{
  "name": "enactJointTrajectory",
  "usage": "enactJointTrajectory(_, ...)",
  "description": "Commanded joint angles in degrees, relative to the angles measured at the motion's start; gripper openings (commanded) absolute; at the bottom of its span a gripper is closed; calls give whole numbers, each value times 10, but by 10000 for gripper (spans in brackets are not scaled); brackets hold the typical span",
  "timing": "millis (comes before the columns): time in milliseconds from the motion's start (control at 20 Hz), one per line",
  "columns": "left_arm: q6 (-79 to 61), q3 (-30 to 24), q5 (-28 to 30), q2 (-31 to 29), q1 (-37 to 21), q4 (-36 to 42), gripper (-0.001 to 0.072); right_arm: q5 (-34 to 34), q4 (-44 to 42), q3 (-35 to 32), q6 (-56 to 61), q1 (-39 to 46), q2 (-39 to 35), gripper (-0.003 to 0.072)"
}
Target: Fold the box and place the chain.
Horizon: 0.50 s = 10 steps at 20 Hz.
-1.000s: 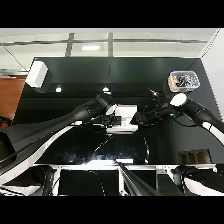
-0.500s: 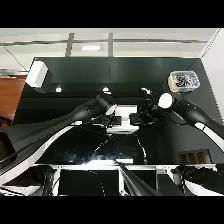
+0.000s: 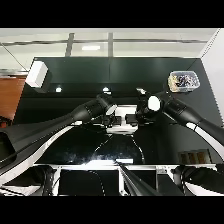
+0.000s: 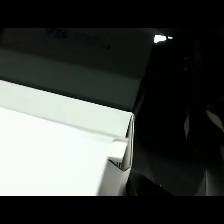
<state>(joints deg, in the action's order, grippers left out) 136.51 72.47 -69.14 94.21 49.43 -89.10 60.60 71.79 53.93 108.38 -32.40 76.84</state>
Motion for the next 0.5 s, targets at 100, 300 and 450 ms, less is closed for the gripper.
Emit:
enactJointTrajectory(100, 0, 0, 0, 0, 0, 0, 28, 21, 12, 7, 22, -8, 3, 296)
enactJointTrajectory(300, 0, 0, 0, 0, 0, 0, 28, 23, -4, 7, 22, -8, 3, 331)
enactJointTrajectory(450, 0, 0, -1, 0, 0, 0, 28, 23, -15, 9, 22, -8, 3, 330)
